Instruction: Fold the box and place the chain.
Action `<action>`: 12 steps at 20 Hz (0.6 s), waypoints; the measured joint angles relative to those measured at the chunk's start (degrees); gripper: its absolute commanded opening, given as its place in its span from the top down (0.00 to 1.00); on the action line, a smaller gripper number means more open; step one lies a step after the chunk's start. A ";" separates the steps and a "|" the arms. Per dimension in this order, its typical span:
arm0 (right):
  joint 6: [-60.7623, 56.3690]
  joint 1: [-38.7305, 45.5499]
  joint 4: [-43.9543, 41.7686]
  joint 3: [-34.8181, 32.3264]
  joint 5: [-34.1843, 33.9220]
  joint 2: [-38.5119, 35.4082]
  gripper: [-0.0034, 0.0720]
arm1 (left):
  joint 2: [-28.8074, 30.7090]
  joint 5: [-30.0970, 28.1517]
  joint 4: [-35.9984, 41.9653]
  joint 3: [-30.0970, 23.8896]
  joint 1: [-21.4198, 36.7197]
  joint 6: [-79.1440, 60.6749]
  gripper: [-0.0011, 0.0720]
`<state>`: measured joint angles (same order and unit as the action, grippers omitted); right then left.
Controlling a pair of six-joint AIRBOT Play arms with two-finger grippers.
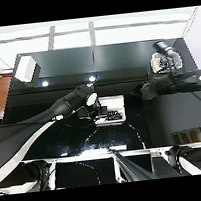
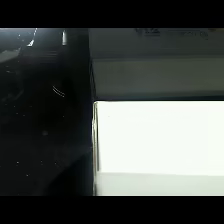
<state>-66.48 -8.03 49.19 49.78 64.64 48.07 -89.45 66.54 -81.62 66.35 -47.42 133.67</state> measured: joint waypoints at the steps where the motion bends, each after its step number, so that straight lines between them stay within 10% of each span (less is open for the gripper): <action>1: -0.02 2.38 0.31 0.11 1.46 -0.68 0.36 | 0.00 0.09 0.02 0.44 0.00 0.50 0.21; 12: -0.46 11.34 0.48 0.39 6.10 -2.60 0.36 | 13.51 15.15 -4.44 6.47 6.71 -28.92 0.21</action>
